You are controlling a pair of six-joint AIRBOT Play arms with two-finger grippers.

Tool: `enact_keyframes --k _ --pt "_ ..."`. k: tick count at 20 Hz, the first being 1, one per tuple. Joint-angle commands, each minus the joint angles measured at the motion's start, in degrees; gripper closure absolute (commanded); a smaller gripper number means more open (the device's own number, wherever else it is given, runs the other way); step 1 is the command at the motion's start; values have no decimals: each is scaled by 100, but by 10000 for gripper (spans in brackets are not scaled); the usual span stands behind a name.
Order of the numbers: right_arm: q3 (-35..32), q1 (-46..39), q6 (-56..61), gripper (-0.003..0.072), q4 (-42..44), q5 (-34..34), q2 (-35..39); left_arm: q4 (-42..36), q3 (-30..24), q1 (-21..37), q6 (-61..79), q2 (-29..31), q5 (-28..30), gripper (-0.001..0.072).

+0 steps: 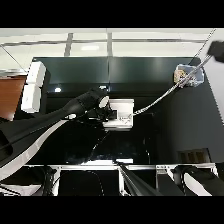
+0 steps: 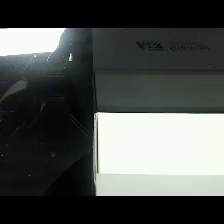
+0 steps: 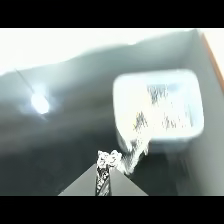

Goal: Fold the box and place the chain.

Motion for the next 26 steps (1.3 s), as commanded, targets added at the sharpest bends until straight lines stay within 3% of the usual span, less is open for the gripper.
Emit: enact_keyframes --k 1,5,11,15,23,26 --pt "887 232 -667 669 625 323 361 2 2 2 2 -2 2 677" --pt "1506 715 -896 669 1401 219 361 0 2 2 2 -2 -2 677" --pt "1530 852 -1342 669 2817 448 356 2 2 2 2 -2 -22 678" --pt "1458 855 -1386 668 3296 1241 315 0 2 2 2 -2 -20 677" --pt "114 855 -2090 668 5132 1484 284 2 2 2 2 -2 -42 677" --pt "-627 855 -2291 669 5740 1106 258 2 2 2 2 -2 -39 677"
